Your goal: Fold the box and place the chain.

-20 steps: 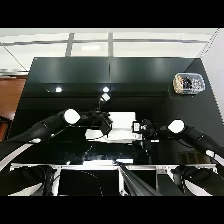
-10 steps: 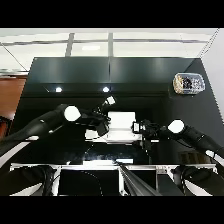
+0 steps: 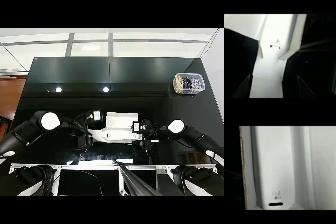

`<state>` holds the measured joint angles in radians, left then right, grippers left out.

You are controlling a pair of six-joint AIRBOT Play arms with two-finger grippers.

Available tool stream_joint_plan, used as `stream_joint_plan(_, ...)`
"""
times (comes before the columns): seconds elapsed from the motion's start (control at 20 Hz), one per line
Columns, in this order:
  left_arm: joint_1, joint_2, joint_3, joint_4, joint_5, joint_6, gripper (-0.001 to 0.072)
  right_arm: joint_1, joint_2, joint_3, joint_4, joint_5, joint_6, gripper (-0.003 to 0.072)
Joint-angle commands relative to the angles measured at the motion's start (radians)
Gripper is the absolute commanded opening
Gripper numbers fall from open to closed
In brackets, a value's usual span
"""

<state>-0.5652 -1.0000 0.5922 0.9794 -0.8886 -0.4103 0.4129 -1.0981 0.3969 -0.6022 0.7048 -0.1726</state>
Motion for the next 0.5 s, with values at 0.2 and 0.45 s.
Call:
stream_joint_plan(0.2, -0.086, -0.05, -0.069, -0.044, 0.175, 0.25, 0.0697, 0.0, 0.0, 0.0, 0.0, 0.002, 0.0, 0.0109)
stream_joint_plan(0.45, -0.152, -0.091, -0.068, -0.106, 0.32, 0.25, 0.0621, 0.0, 0.0, 0.0, 0.0, 0.002, 0.0, 0.0109)
